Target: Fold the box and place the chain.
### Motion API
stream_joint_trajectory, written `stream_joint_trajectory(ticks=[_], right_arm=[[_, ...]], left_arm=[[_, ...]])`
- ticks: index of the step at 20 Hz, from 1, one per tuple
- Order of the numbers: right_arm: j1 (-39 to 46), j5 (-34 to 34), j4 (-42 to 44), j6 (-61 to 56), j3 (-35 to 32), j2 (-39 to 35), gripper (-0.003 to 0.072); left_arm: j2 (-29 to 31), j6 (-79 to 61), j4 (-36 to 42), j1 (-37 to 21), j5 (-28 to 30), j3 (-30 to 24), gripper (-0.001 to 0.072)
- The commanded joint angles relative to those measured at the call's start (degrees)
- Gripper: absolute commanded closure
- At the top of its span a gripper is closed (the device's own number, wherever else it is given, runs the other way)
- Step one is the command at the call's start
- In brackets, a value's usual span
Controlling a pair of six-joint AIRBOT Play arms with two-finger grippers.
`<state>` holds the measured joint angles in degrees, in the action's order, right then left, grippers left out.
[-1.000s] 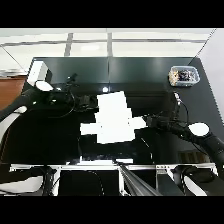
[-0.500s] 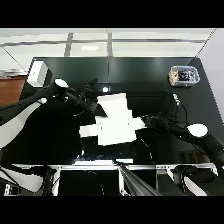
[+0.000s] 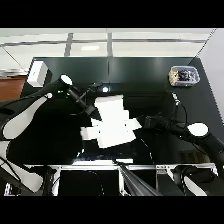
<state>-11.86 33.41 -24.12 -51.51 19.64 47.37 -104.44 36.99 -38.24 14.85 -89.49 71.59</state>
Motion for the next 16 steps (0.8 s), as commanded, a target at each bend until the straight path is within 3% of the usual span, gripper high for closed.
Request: stream_joint_trajectory(ticks=[1, 2, 4, 7, 9, 12, 16], right_arm=[[3.72, 13.40, -16.46, 0.37, 7.52, -0.04, -0.0001], [4.66, 19.85, -22.38, 0.59, 11.69, -0.04, 0.0000], [4.94, 26.40, -30.16, 2.97, 17.70, -0.04, 0.0000], [4.94, 24.65, -33.59, 2.97, 20.00, -0.04, 0.0000], [4.92, 20.15, -33.00, 2.91, 19.98, -0.02, 0.0001], [4.83, 19.02, -31.65, 5.49, 19.63, 0.31, 0.0000], [1.20, 20.17, -31.32, 22.88, 15.21, 0.55, 0.0000]], left_arm=[[2.10, 1.29, -1.70, 0.22, -0.87, 0.42, 0.0689], [4.35, 1.29, -1.90, 0.81, -0.22, -0.35, 0.0690], [11.15, -2.12, -1.84, 2.58, 5.51, -5.07, 0.0690], [24.13, -13.90, -1.79, 6.43, 25.42, -17.99, 0.0686], [28.92, -26.01, -1.88, 9.11, 34.58, -23.54, 0.0686], [28.59, -33.68, -1.90, 11.91, 38.47, -24.48, 0.0686], [27.47, -41.77, -5.11, 15.15, 44.19, -24.48, 0.0686]])
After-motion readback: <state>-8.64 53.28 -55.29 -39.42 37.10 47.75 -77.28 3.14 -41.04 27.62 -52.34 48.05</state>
